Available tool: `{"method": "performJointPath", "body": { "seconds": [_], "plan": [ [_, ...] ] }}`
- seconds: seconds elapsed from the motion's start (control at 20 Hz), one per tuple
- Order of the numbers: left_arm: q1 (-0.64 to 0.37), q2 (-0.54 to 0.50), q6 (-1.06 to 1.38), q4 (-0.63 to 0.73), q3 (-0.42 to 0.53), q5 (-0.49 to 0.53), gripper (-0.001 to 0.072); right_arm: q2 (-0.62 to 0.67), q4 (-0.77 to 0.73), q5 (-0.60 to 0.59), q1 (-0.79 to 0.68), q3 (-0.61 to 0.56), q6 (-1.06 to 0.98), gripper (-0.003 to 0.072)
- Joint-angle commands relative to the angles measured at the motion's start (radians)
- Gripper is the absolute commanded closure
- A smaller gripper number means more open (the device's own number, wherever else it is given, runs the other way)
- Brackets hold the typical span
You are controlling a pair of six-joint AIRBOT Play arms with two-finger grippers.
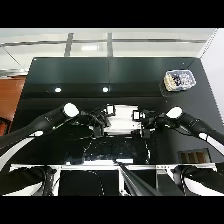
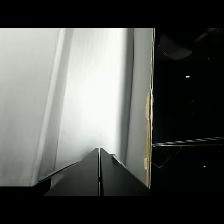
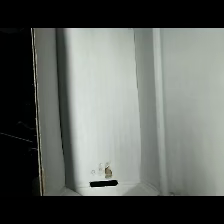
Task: Fold the box and place the chain.
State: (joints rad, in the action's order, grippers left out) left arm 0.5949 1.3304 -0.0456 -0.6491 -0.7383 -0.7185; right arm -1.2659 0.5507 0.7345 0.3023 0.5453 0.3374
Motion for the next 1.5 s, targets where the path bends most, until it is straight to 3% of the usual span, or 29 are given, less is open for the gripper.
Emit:
{"method": "performJointPath", "body": {
  "seconds": [0.0,0.2,0.4,0.55,0.7,1.05,1.25,1.45],
  "plan": [
    [-0.020,-0.053,-0.155,-0.061,-0.002,-0.004,0.0686,0.000,0.001,0.001,0.001,0.001,0.001,0.0456],
    [-0.131,-0.217,-0.513,-0.336,-0.003,-0.123,0.0686,0.000,0.001,0.001,0.001,0.001,0.001,0.0456],
    [-0.360,-0.283,-0.887,-0.367,0.019,-0.270,0.0685,0.000,0.001,0.001,0.001,0.001,0.001,0.0456],
    [-0.539,-0.231,-1.216,-0.264,0.083,-0.321,0.0684,0.000,0.001,0.002,0.001,0.001,0.001,0.0456],
    [-0.652,-0.103,-1.130,0.011,0.116,-0.451,0.0686,0.000,0.001,0.001,0.001,0.001,0.001,0.0456],
    [-0.507,0.116,-1.126,0.049,0.082,-0.364,0.0686,0.000,0.001,0.001,0.001,0.001,0.001,0.0456],
    [-0.396,0.145,-1.050,0.129,0.061,-0.367,0.0686,0.000,0.001,0.002,0.001,0.001,0.001,0.0456],
    [-0.356,0.145,-1.034,0.131,0.014,-0.367,0.0685,0.000,0.001,0.001,0.001,0.001,0.001,0.0456]
  ]
}}
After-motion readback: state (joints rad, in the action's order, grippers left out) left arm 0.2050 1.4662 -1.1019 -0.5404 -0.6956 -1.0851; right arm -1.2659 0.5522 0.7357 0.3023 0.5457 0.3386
